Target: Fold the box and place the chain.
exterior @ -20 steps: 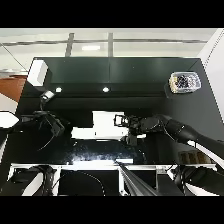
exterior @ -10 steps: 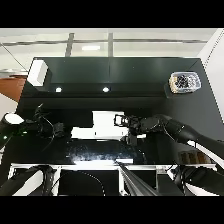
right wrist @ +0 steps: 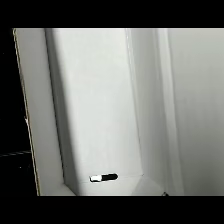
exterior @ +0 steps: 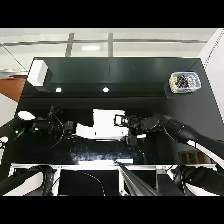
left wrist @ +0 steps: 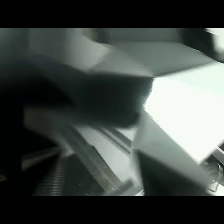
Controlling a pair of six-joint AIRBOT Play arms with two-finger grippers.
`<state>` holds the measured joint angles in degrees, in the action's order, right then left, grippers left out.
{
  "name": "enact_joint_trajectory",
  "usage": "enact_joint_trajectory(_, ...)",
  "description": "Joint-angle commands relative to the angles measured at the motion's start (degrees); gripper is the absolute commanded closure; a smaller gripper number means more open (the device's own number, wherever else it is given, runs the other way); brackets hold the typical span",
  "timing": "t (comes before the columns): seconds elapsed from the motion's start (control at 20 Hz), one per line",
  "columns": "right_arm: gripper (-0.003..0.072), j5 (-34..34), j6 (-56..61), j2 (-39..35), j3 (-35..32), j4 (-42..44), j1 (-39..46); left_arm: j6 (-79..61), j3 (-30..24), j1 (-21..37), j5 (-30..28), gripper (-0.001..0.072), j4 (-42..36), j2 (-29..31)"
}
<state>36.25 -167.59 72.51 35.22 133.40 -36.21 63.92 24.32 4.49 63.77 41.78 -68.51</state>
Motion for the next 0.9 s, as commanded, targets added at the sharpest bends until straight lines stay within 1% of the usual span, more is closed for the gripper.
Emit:
enact_joint_trajectory(0.0,0.028,-0.02,0.0,0.02,0.07,-0.02,-0.02,-2.23,1.49,-0.92,2.08,0.0003,-1.14,-0.26)
enact_joint_trajectory(0.1,0.028,-0.02,0.0,0.02,0.07,-0.15,-0.02,-2.23,2.32,-1.53,4.02,0.0003,-3.21,-0.04)
enact_joint_trajectory(0.3,0.028,-0.02,0.0,0.02,0.07,-0.15,-0.02,-2.14,3.02,-4.17,3.69,0.0004,-3.48,2.95)
enact_joint_trajectory(0.45,0.028,-0.02,0.0,0.02,0.07,-0.17,-0.02,-0.72,3.02,-4.11,3.58,0.0004,-3.28,5.73)
enact_joint_trajectory(0.55,0.028,-0.02,0.0,0.02,0.07,-0.15,-0.02,-0.37,3.02,-4.39,3.61,0.0003,-3.54,6.34)
enact_joint_trajectory(0.7,0.028,-0.02,0.0,0.02,0.07,-0.15,-0.02,1.27,3.02,-7.17,2.19,0.0004,-3.5,6.43)
enact_joint_trajectory(0.85,0.0281,-0.02,0.02,0.02,0.07,-0.15,-0.02,4.42,3.06,-11.39,-1.64,0.0004,-3.3,7.39)
